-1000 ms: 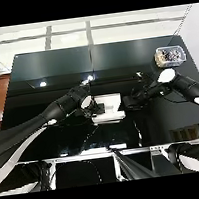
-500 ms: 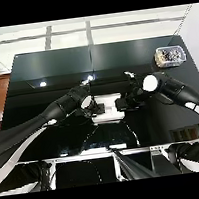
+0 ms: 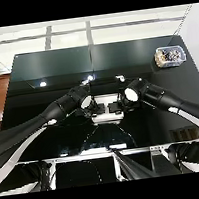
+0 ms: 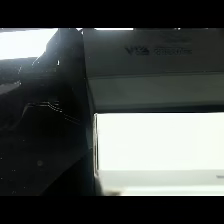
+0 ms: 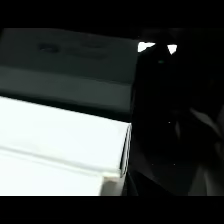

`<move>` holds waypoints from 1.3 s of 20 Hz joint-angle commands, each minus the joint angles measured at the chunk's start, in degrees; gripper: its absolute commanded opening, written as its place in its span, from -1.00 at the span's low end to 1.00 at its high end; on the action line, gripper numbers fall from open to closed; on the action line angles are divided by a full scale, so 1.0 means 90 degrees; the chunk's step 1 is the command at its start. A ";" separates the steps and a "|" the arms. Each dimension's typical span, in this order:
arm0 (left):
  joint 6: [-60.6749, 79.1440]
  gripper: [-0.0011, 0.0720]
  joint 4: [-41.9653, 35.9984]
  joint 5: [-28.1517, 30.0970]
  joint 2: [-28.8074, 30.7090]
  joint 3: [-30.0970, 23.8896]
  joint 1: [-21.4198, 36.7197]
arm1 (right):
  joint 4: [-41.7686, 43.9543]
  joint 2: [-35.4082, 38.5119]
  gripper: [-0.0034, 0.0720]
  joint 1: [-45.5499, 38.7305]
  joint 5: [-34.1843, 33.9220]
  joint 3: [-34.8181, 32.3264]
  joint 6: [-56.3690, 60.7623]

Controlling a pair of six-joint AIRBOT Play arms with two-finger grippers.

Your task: Fold the box and place the chain.

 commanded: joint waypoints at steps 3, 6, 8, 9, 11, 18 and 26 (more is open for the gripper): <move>0.0000 -0.90 0.0002 -0.0005 0.0000 0.0005 0.0002 | -0.0461 -0.0175 -0.14 0.0187 0.0219 0.0104 0.0702; 0.0000 -0.90 0.0002 0.0000 0.0000 0.0005 0.0002 | -0.0525 -0.0175 -0.14 0.0187 0.0338 0.0104 0.0702; 0.0000 -0.90 0.0002 0.0000 0.0000 0.0005 0.0002 | -0.0522 -0.0180 -0.32 0.0187 0.0321 0.0104 0.0699; 0.0000 -0.89 0.0002 -0.0002 0.0000 0.0005 0.0002 | -0.0510 -0.0194 -0.32 0.0189 0.0308 0.0104 0.0702; 0.0000 -0.90 0.0002 -0.0002 0.0000 0.0005 0.0002 | -0.0495 -0.0228 -0.62 0.0189 0.0311 0.0104 0.0695; 0.0000 -0.89 0.0005 -0.0002 0.0000 0.0005 0.0002 | -0.0476 -0.0228 -0.26 0.0187 0.0284 0.0107 0.0702; 0.0000 -0.90 0.0002 -0.0022 0.0000 0.0005 0.0000 | -0.0291 -0.0415 -0.82 0.0187 0.0279 0.0107 0.0699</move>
